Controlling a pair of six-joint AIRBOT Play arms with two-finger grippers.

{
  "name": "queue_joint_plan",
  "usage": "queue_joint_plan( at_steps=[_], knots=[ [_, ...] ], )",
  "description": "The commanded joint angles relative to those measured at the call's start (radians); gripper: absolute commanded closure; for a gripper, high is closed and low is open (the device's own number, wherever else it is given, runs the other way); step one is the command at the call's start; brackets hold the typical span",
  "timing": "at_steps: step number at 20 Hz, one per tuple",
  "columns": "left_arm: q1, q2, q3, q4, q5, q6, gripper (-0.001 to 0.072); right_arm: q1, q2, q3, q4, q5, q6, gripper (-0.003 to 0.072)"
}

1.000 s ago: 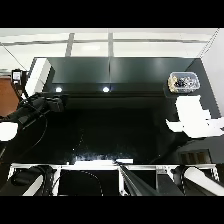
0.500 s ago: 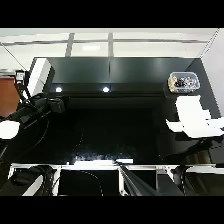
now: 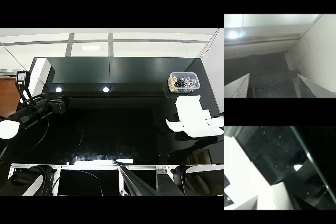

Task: Fold the box and place the chain.

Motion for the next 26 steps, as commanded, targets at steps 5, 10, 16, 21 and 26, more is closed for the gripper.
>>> queue_joint_plan(
  at_steps=[5,10,16,21,26],
  knots=[
    [0.000,-0.001,0.000,-0.008,-0.035,0.000,-0.0005,0.022,-0.007,0.005,-0.036,0.033,-0.010,0.0624],
    [0.000,-0.001,0.000,-0.007,-0.065,0.000,-0.0005,0.027,0.014,-0.023,0.015,0.055,-0.033,0.0634],
    [0.000,-0.001,0.000,-0.007,-0.074,0.000,-0.0005,0.078,0.105,-0.186,0.103,0.088,-0.096,0.0678],
    [-0.001,-0.001,0.000,-0.008,-0.085,0.000,-0.0005,0.231,0.266,-0.410,0.190,0.075,-0.159,0.0678],
    [-0.045,-0.002,0.000,-0.035,-0.205,0.000,0.0001,0.465,0.572,-0.723,0.394,-0.236,-0.163,0.0676]
  ],
)
